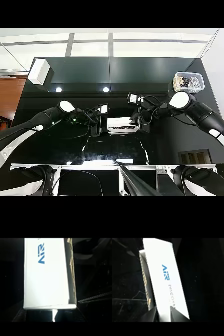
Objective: Fold the box and place the chain.
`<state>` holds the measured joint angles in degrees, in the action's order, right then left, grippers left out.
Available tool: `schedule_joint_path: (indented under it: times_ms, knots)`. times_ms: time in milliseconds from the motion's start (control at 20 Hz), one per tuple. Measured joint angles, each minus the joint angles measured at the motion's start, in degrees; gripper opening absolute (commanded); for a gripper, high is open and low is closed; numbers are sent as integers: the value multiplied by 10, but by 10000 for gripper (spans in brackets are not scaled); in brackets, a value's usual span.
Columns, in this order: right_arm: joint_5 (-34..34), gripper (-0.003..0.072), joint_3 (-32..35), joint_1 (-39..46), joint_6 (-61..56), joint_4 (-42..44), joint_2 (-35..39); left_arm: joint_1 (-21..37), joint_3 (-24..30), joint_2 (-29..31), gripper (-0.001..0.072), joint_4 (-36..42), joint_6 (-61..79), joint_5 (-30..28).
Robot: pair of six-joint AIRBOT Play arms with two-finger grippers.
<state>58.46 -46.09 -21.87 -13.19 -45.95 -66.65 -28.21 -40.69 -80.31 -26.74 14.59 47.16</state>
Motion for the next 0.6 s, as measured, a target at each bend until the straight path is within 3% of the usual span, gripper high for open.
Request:
schedule_joint_path:
  times_ms: [600]
  knots:
    - [7, 210, 7, -6, 0, -12, 0, 0, 0, 0, 464, 0, 0, 0]
